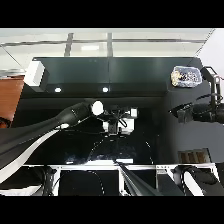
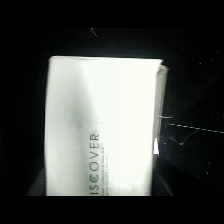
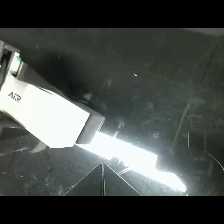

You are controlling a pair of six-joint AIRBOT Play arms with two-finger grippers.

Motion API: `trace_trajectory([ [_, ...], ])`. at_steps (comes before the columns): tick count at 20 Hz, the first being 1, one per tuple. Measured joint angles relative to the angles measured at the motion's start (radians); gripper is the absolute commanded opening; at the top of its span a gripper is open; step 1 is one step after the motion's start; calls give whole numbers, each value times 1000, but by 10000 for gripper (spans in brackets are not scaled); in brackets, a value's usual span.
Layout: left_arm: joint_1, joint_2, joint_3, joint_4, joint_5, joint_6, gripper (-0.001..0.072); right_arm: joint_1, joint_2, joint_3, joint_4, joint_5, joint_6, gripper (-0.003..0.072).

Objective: Fold the box and place the chain.

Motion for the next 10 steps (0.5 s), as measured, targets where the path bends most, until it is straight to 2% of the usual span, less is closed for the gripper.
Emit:
trace_trajectory([
  [1, -5, 5, 0, 18, 3, -18, 290, 0, 0, 0, 0, 2, 0, 11],
  [5, 36, 73, 0, 105, -59, -153, 288, 0, 0, 0, 0, 16, 1, 11],
  [8, 159, 134, 0, 214, -203, -360, 289, 0, 0, 0, 0, 22, 1, 12],
  [10, 277, 167, -4, 311, -336, -506, 289, 0, 0, 0, 0, 23, 2, 11],
])
